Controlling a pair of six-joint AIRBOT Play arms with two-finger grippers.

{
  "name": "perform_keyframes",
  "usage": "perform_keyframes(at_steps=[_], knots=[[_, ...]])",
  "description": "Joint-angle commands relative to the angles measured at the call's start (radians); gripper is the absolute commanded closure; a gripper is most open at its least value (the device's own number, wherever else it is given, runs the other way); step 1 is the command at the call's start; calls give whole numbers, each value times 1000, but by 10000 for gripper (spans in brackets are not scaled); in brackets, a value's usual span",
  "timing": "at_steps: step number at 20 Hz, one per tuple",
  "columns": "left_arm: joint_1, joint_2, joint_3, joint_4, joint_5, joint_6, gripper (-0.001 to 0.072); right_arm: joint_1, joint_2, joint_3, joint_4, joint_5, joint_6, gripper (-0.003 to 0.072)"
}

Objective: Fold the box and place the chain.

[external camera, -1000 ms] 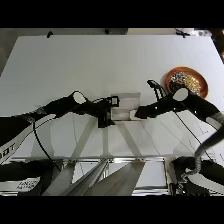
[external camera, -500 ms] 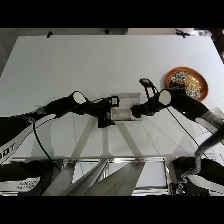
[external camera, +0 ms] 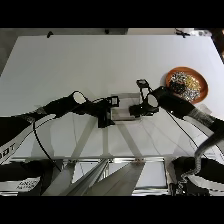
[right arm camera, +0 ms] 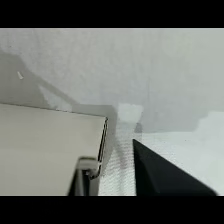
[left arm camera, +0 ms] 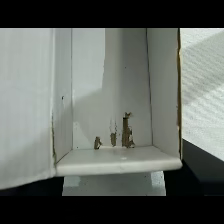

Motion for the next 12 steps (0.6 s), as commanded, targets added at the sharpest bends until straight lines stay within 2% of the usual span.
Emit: perform_keyframes(at_steps=[1,2,8,10,11,12], knots=[[0,0,0,0,0,0,538,6,-6,3,-39,10,37,568],[0,0,0,0,0,0,538,6,-6,3,-37,10,36,675],[0,0,0,0,0,0,538,7,-6,3,-21,9,36,670],[0,0,0,0,0,0,538,21,-6,3,-18,1,36,439],[0,0,0,0,0,0,538,30,-6,3,-19,-13,35,369],[0,0,0,0,0,0,538,37,-6,3,-19,-20,35,371]])
